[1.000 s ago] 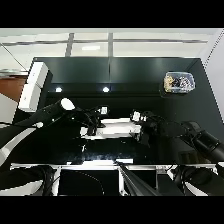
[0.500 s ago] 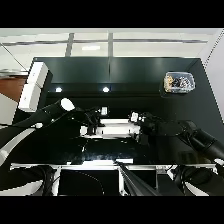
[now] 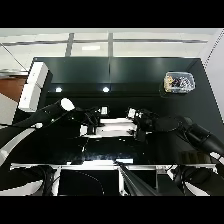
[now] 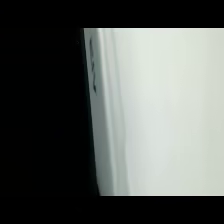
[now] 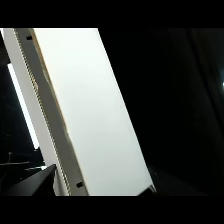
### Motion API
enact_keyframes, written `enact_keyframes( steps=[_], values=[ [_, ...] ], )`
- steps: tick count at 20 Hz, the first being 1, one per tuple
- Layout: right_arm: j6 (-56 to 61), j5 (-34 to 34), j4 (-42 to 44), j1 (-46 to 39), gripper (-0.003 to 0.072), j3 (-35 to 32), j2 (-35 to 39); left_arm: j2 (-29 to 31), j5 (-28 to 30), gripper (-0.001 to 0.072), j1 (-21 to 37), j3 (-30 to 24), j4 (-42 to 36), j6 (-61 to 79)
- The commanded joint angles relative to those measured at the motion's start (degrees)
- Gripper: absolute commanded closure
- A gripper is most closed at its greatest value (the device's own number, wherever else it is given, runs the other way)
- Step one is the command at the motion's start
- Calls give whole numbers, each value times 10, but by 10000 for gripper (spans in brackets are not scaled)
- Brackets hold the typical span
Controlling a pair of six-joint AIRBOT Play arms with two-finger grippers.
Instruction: Fold the box and place the chain.
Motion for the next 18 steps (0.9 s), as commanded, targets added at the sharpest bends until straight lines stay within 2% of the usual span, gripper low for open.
enact_keyframes(
  steps=[1, 7, 18],
  values=[
    [-23, -33, 23, 0, -20, 5, -13, 0, 6, 684, 0, 0, 0, 0],
    [-28, -64, 28, 1, -20, 5, -28, 0, 13, 683, 0, 0, -1, 0],
    [-84, -33, 37, 2, -19, 5, -84, 0, 12, 683, 0, 0, -1, -5]
  ],
)
